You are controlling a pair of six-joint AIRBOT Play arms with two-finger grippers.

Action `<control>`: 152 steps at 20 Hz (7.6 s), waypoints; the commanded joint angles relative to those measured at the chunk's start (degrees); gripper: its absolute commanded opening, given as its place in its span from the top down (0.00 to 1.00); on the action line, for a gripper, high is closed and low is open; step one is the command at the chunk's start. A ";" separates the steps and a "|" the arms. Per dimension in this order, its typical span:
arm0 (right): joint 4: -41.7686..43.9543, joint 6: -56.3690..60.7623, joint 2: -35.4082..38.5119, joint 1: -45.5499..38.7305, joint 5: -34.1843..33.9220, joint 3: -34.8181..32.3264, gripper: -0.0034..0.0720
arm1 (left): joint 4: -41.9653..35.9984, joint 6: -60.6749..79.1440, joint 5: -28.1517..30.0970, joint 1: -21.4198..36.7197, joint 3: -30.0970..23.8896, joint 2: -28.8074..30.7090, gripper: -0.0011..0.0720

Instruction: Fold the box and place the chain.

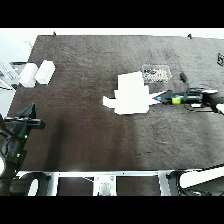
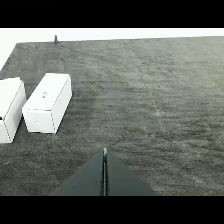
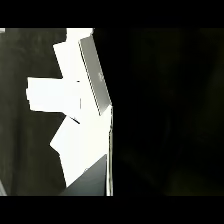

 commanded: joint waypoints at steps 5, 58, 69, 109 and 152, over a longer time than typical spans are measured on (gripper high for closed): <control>6.01 1.07 1.16 18.40 -19.08 -2.51 0.95 | 0.02 0.02 0.00 0.02 0.04 0.02 0.96; 5.03 1.07 -0.83 21.31 -26.10 0.17 0.95 | 45.11 -48.81 -63.19 -10.27 110.22 -113.22 0.33; 5.03 1.05 -0.83 21.42 -26.10 0.17 0.95 | 38.62 -44.92 -63.39 -12.63 111.10 -116.65 0.30; 5.01 1.05 -0.83 21.42 -26.08 0.17 0.95 | 33.92 -42.93 -63.01 -14.47 113.07 -120.98 0.62; 14.47 -11.21 8.13 6.01 -12.59 -3.58 0.45 | 18.99 19.65 -59.43 -16.70 93.79 -115.86 0.96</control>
